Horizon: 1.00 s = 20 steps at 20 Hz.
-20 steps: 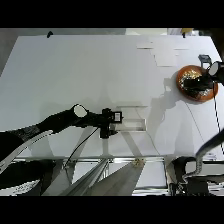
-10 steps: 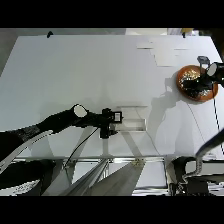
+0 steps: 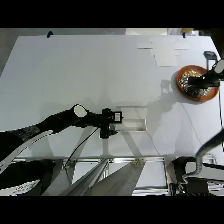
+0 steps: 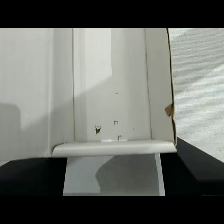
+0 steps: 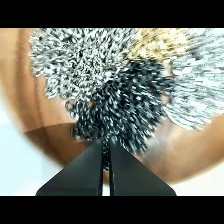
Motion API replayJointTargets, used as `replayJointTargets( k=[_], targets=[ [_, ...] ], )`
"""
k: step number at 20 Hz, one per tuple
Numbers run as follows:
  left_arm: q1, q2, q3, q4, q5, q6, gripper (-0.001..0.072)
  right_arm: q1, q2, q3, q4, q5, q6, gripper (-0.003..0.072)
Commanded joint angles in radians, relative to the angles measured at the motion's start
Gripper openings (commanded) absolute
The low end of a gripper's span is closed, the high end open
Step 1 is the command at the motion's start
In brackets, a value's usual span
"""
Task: Fold the box and place the chain.
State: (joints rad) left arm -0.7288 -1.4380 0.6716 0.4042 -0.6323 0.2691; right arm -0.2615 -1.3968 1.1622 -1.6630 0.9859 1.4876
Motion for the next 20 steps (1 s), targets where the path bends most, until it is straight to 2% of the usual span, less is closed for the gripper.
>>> replayJointTargets(
  k=[1, 4, 9, 11, 15, 20],
  targets=[
    [0.000, 0.001, 0.000, 0.000, 0.000, 0.000, 0.0133, 0.000, 0.193, 0.000, 0.065, 0.095, -0.060, 0.0013],
    [0.000, 0.001, 0.000, 0.000, 0.000, 0.000, 0.0133, 0.000, 0.364, 0.000, 0.171, 0.182, -0.084, 0.0013],
    [0.000, 0.001, 0.000, 0.000, 0.000, 0.000, 0.0133, 0.000, 0.566, 0.000, 0.414, 0.317, -0.156, 0.0013],
    [0.000, 0.001, 0.000, 0.000, 0.000, 0.000, 0.0133, 0.000, 0.627, 0.000, 0.490, 0.377, -0.192, 0.0013],
    [0.000, 0.001, 0.000, 0.000, 0.000, 0.000, 0.0133, 0.011, 0.729, 0.000, 0.525, 0.453, -0.213, 0.0013],
    [0.000, 0.001, 0.000, 0.000, 0.000, 0.000, 0.0133, 0.173, 0.793, -0.001, 0.612, 0.491, -0.213, 0.0013]
  ],
)
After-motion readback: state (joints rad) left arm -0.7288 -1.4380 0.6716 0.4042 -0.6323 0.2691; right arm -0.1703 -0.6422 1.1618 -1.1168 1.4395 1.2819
